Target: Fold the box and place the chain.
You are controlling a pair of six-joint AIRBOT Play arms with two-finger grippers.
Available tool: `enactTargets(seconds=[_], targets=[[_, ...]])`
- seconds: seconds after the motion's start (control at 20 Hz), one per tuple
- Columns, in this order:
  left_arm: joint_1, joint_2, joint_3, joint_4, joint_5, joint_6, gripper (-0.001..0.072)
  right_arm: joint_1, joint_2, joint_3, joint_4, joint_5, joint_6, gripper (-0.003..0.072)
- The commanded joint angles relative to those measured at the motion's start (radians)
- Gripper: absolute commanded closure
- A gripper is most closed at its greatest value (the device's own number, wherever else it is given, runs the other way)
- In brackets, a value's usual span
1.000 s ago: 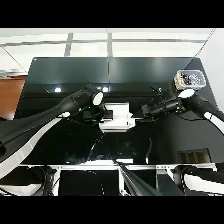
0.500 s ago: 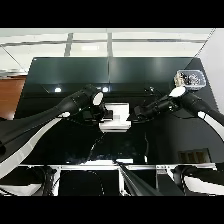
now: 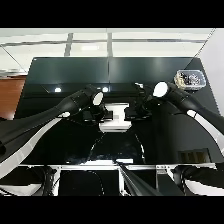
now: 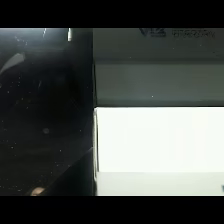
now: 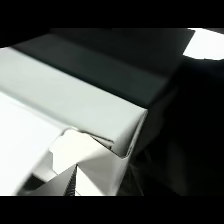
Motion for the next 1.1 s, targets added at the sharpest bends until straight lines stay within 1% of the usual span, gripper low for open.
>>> enactTargets(seconds=[0.0,0.15,0.25,0.3,0.35,0.75,0.85,0.9,0.95,1.0,1.05], targets=[[0.001,0.0,0.001,0.005,-0.008,0.002,0.0682,0.099,-0.001,0.042,-0.254,-0.056,0.278,0.0329],[0.001,0.0,0.001,0.006,-0.007,0.002,0.0682,0.171,-0.028,0.077,-0.333,-0.059,0.376,0.0329],[0.001,0.0,0.001,0.006,-0.008,0.002,0.0682,0.206,-0.056,0.104,-0.402,-0.034,0.459,0.0329],[0.001,0.0,0.001,0.006,-0.008,0.002,0.0682,0.218,-0.068,0.113,-0.431,-0.017,0.487,0.0338],[0.001,0.0,0.001,0.008,-0.008,0.002,0.0682,0.229,-0.079,0.119,-0.444,-0.003,0.496,0.0385],[0.001,0.0,0.001,0.008,-0.008,0.002,0.0682,0.251,-0.116,0.121,-0.444,0.005,0.564,0.0385],[0.001,0.0,0.001,0.008,-0.008,0.002,0.0682,0.251,-0.135,0.121,-0.416,0.018,0.581,0.0386],[0.002,0.0,0.001,0.009,-0.008,0.002,0.0682,0.251,-0.142,0.121,-0.406,0.033,0.581,0.0455],[0.003,0.0,0.001,0.008,-0.009,0.002,0.0682,0.252,-0.145,0.121,-0.407,0.044,0.581,0.061],[0.003,0.0,0.001,0.008,-0.013,0.002,0.0682,0.253,-0.145,0.123,-0.405,0.043,0.581,0.0674],[0.003,0.0,0.001,0.008,-0.016,0.002,0.0682,0.252,-0.145,0.127,-0.405,0.042,0.581,0.0672]])
